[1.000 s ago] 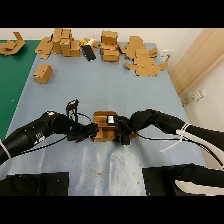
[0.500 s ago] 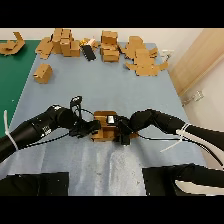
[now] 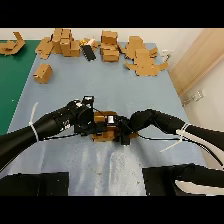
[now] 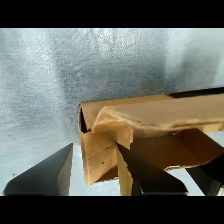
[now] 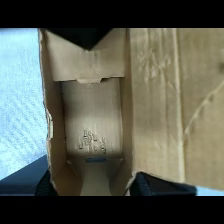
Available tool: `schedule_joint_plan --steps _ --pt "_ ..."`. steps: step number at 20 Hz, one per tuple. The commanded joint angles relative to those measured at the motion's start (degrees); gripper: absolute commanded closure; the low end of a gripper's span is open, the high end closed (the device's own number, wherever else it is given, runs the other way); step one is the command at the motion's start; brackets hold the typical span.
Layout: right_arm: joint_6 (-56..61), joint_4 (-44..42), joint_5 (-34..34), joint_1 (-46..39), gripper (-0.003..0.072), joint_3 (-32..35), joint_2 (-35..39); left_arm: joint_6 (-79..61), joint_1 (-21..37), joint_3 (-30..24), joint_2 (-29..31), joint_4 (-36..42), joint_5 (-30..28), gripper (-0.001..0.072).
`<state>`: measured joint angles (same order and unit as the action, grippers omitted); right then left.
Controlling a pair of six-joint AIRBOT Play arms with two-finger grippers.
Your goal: Fold the box.
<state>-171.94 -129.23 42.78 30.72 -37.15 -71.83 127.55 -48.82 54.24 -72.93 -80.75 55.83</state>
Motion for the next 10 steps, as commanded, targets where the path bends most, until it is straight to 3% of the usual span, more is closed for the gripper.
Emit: schedule_joint_plan --steps 1,10 --pt "0.02 0.00 -0.02 -0.02 0.0175 -0.02 0.00 1.07 -1.22 1.90 -2.56 -1.79 3.10 0.0278" --pt "0.00 0.00 -0.04 -0.02 0.0175 -0.02 0.00 1.05 -1.22 3.30 -5.22 -1.90 3.19 0.0279"
